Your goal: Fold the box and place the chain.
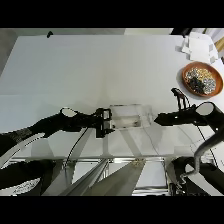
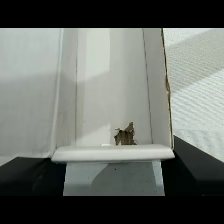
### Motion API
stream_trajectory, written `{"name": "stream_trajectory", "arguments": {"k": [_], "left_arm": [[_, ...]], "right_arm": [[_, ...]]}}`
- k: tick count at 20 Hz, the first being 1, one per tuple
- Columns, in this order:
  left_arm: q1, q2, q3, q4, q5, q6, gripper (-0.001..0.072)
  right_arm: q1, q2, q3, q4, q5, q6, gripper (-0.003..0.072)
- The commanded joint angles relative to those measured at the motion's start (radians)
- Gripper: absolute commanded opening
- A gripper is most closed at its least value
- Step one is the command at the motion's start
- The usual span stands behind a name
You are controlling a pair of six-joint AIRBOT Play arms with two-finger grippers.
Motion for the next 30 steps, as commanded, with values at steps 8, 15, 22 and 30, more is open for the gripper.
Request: {"name": "stream_trajectory", "arguments": {"k": [8,15,22,30], "left_arm": [[0.000,0.000,0.001,0.000,0.000,0.000,0.0069],[0.000,0.000,0.001,0.000,0.000,0.000,0.0069],[0.000,0.000,0.001,0.000,0.000,0.000,0.0069],[0.000,0.000,0.001,0.000,0.000,0.000,0.0069]], "right_arm": [[0.039,-0.075,-0.008,0.242,-0.045,-0.190,0.0197],[0.039,-0.027,-0.007,0.275,0.031,-0.206,0.0302],[0.039,0.004,-0.007,0.280,0.095,-0.230,0.0328],[0.090,0.003,-0.007,0.304,0.065,-0.274,0.0347]]}}
